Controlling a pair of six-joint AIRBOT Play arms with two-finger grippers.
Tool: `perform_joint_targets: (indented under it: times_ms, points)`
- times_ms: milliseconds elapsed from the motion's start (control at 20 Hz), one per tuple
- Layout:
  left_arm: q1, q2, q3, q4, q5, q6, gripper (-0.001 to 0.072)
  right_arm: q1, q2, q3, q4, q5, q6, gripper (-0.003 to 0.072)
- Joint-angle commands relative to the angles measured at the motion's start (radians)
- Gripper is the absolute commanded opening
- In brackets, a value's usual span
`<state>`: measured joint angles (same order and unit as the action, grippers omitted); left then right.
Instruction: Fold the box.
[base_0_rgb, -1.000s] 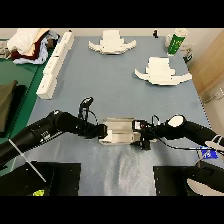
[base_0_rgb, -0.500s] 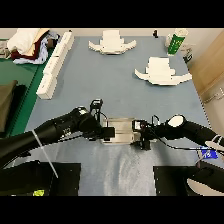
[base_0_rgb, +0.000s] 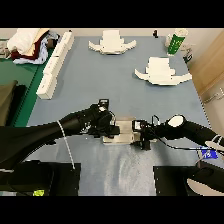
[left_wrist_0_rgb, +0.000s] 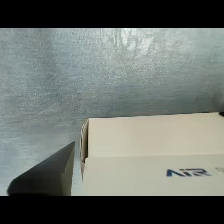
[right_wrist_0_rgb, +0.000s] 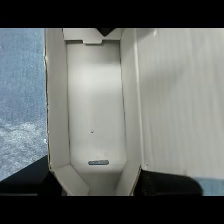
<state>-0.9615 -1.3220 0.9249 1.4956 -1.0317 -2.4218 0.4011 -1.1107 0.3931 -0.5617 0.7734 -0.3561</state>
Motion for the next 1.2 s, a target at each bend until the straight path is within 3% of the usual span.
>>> perform_joint_targets:
  times_ms: [0, 50, 100, 400, 450, 500, 550, 700, 750, 800, 850, 900, 1000, 1150]
  points:
    - [-0.021, -0.025, 0.023, 0.061, -0.048, -0.046, 0.0315, -0.001, 0.001, 0.000, 0.000, 0.000, 0.000, 0.0442]
    - [-0.029, -0.025, 0.023, 0.078, -0.054, -0.056, 0.0090, -0.001, 0.001, 0.000, 0.000, 0.000, 0.000, 0.0442]
    - [-0.036, -0.025, 0.023, 0.084, -0.047, -0.059, 0.0016, -0.001, 0.001, 0.000, 0.000, 0.000, 0.000, 0.0442]
    - [-0.036, -0.025, 0.023, 0.075, -0.048, -0.081, 0.0018, -0.001, 0.001, 0.000, 0.000, 0.000, 0.000, 0.0442]
    - [-0.037, -0.023, 0.023, 0.071, -0.051, -0.080, 0.0073, -0.001, 0.001, 0.000, 0.000, 0.000, 0.000, 0.0442]
    - [-0.036, -0.016, 0.023, 0.055, -0.052, -0.074, 0.0449, -0.001, 0.001, 0.000, 0.000, 0.000, 0.000, 0.0442]
    - [-0.035, -0.004, 0.024, 0.046, -0.053, -0.074, 0.0626, -0.001, 0.001, 0.000, 0.000, 0.000, 0.000, 0.0442]
    - [-0.032, 0.077, 0.056, 0.050, -0.137, -0.024, 0.0618, -0.001, 0.001, 0.000, 0.000, 0.000, 0.000, 0.0442]
    - [-0.028, 0.117, 0.064, 0.050, -0.167, 0.009, 0.0539, -0.001, 0.001, 0.000, 0.000, 0.000, 0.000, 0.0442]
    - [-0.022, 0.164, 0.064, 0.057, -0.197, 0.043, 0.0383, -0.001, 0.001, 0.000, 0.000, 0.000, 0.000, 0.0442]
    - [-0.011, 0.203, 0.064, 0.058, -0.227, 0.087, 0.0157, -0.001, 0.001, 0.000, 0.000, 0.000, 0.000, 0.0441]
    - [0.004, 0.239, 0.064, 0.057, -0.257, 0.143, 0.0015, -0.001, 0.001, 0.000, 0.000, 0.000, 0.000, 0.0442]
    - [0.036, 0.281, 0.064, 0.045, -0.299, 0.216, 0.0015, -0.001, 0.001, 0.000, 0.000, 0.000, 0.000, 0.0442]
    - [0.078, 0.284, 0.064, 0.045, -0.229, 0.333, 0.0016, -0.001, 0.001, 0.000, 0.000, 0.000, 0.000, 0.0442]
